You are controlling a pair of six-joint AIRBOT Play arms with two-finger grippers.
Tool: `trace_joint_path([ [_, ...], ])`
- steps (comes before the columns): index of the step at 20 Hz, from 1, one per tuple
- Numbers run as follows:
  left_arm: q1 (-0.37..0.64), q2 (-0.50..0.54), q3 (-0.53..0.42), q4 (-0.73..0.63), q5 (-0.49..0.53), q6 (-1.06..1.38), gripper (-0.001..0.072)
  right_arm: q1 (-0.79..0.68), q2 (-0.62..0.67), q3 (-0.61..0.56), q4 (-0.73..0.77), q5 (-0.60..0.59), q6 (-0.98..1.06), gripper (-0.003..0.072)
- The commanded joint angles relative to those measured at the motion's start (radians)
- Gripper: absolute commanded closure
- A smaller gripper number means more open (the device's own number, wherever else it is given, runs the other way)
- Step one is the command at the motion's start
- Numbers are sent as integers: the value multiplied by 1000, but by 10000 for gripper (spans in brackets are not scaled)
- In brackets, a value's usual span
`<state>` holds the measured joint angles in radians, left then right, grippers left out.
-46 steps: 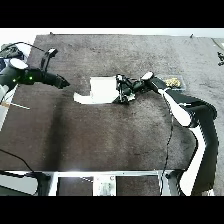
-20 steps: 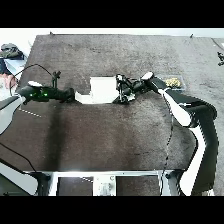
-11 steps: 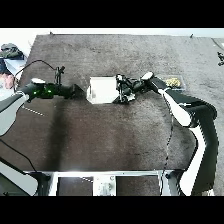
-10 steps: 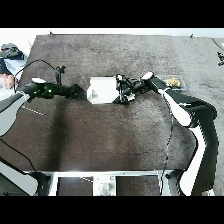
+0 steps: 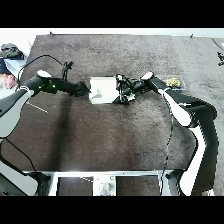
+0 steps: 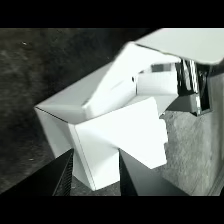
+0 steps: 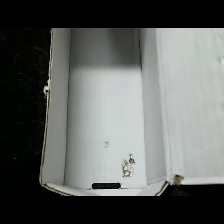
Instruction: Fold the box and place the chain.
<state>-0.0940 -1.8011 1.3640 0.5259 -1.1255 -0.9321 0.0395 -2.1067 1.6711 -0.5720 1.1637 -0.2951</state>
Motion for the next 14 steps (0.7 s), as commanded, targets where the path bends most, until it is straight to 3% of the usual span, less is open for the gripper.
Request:
trace_joint_path([
  [1, -26, 1, 32, 66, -2, -91, 409, 1, -1, 0, 0, 0, 0, 311],
  [8, -42, 1, 35, 68, 13, -136, 409, 1, -1, 0, 0, 0, 0, 311],
  [14, -100, 1, 127, 286, 14, -322, 410, 1, -1, 0, 0, 0, 0, 311],
])
